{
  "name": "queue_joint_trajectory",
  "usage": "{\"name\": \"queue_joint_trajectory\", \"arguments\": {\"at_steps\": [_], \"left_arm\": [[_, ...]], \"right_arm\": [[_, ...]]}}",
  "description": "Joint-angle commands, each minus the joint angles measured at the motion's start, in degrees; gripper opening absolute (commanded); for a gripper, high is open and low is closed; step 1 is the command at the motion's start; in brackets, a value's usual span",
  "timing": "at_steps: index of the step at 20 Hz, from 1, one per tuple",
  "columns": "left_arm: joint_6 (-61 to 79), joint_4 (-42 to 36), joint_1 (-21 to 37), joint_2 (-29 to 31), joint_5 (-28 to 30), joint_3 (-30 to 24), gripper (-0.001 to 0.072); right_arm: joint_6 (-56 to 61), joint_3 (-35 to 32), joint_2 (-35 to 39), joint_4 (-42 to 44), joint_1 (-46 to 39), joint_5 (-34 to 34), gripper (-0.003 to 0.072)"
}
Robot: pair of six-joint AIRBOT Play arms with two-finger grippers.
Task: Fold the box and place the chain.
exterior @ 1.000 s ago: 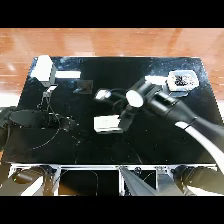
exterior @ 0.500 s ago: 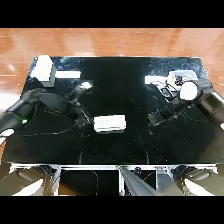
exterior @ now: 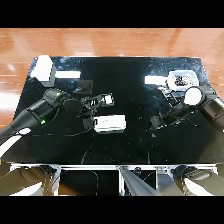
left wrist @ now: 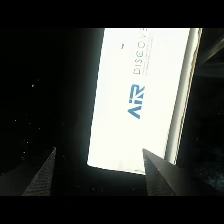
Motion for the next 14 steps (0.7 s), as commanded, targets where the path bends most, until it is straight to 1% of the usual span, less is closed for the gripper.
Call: {"name": "queue_joint_trajectory", "arguments": {"at_steps": [1, 3, 6, 14], "left_arm": [[0.46, -0.09, -0.52, -0.68, 1.33, 0.15, 0.062], [0.48, -1.2, -0.48, -0.94, 2.93, 0.15, 0.062], [0.7, -2.56, -0.48, -1.09, 3.32, 0.15, 0.062], [1.81, -2.43, -0.57, -3.8, 2.4, 0.17, 0.0619]], "right_arm": [[0.02, -0.17, 0.09, 0.11, -0.11, -0.81, 0.072], [0.02, -0.15, 0.07, 0.11, -0.11, -0.81, 0.072], [0.04, -0.15, 0.09, 0.13, -0.11, -0.83, 0.072], [0.26, -0.17, 0.09, 0.11, -0.11, -1.79, 0.072]]}}
